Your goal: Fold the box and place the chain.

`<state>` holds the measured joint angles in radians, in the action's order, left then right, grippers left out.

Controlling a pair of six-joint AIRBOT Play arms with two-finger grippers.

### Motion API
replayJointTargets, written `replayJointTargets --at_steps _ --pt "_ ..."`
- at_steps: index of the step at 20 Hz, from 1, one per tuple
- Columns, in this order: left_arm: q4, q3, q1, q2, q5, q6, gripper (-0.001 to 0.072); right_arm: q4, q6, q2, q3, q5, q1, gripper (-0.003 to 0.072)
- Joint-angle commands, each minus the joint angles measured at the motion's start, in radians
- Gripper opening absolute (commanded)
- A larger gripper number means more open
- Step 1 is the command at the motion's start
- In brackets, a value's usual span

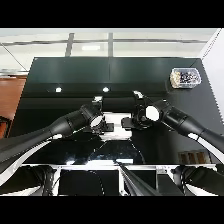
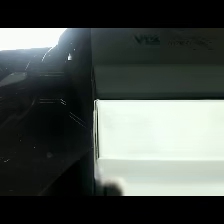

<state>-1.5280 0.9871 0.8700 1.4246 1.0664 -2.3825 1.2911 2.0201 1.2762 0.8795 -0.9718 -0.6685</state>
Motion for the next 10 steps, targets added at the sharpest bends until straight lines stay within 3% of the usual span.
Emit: replayJointTargets --at_steps 1,10 --pt "0.000 0.000 0.000 0.001 0.007 -0.001 0.0025 0.069 0.140 0.042 0.028 -0.046 -0.037 0.0475" --pt "0.000 0.000 0.000 0.001 0.011 -0.001 0.0025 0.146 0.254 0.071 0.028 -0.043 -0.109 0.0473"
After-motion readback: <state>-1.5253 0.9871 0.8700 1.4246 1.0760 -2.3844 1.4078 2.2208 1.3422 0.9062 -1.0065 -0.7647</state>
